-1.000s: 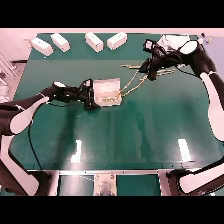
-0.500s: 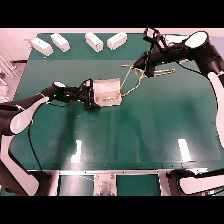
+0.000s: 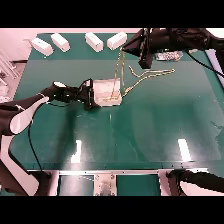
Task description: Fold the box and place the chain.
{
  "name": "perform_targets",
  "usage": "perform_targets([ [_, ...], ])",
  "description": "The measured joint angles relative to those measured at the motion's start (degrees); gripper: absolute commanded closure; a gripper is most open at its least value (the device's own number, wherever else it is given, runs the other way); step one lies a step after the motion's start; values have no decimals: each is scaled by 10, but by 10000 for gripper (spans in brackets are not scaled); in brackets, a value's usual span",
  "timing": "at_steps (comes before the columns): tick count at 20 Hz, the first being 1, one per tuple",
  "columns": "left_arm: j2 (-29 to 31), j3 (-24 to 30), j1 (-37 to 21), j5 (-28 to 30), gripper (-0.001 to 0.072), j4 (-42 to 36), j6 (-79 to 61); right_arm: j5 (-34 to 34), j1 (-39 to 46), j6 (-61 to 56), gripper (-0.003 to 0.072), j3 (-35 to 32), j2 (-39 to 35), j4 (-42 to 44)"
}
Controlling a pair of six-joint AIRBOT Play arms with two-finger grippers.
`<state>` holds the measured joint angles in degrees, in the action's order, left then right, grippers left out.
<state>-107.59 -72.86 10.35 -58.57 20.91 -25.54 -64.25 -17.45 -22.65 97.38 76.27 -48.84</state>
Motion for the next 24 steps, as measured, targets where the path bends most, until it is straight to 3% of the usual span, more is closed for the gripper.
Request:
perform_targets([
  [4,0,0,0,0,80,0,0,16,-30,-17,682,-1,7,5],
  [12,0,0,0,0,80,0,0,28,-42,-53,679,-33,118,23],
  [13,0,0,0,0,81,0,0,29,-42,-54,576,-43,129,24],
  [14,0,0,0,0,80,0,0,30,-42,-55,278,-55,138,26],
  [15,0,0,0,0,81,0,0,30,-42,-54,120,-64,144,25],
  [20,0,0,0,0,80,0,0,30,-9,-42,136,-85,157,-16],
  [21,0,0,0,0,80,0,0,30,7,-42,230,-86,157,-23],
  [24,0,0,0,0,81,0,0,45,76,-62,258,-89,158,-38],
])
